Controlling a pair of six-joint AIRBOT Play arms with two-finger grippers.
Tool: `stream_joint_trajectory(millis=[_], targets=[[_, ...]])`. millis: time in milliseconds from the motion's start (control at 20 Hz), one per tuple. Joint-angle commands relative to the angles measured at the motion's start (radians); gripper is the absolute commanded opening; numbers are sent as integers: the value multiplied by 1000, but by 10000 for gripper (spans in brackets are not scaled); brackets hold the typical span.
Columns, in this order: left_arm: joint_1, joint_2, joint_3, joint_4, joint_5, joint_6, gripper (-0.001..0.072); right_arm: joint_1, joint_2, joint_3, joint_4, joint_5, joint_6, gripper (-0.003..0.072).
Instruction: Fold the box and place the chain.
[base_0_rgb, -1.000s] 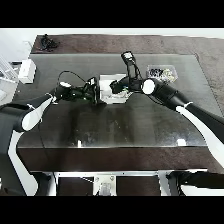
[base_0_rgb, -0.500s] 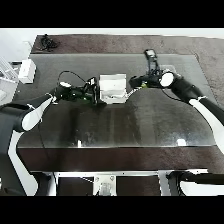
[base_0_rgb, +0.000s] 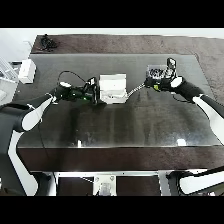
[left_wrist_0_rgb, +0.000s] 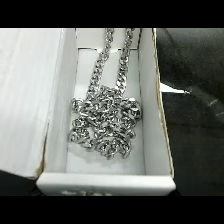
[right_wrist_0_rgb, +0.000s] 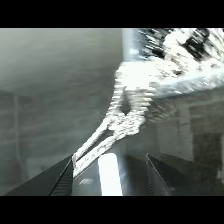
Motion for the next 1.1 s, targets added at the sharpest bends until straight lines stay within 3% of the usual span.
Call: stream_joint_trajectory(millis=[0,650,800,900,1050], targets=[[1,1,0,0,0,0,466,-8,-76,23,103,-58,0,519],[1,1,0,0,0,0,466,43,-177,136,167,-110,3,506],[1,1,0,0,0,0,466,41,-177,136,169,-152,0,203],[1,1,0,0,0,0,466,43,-177,137,169,-183,0,41],[1,1,0,0,0,0,466,56,-164,138,168,-208,-1,8]])
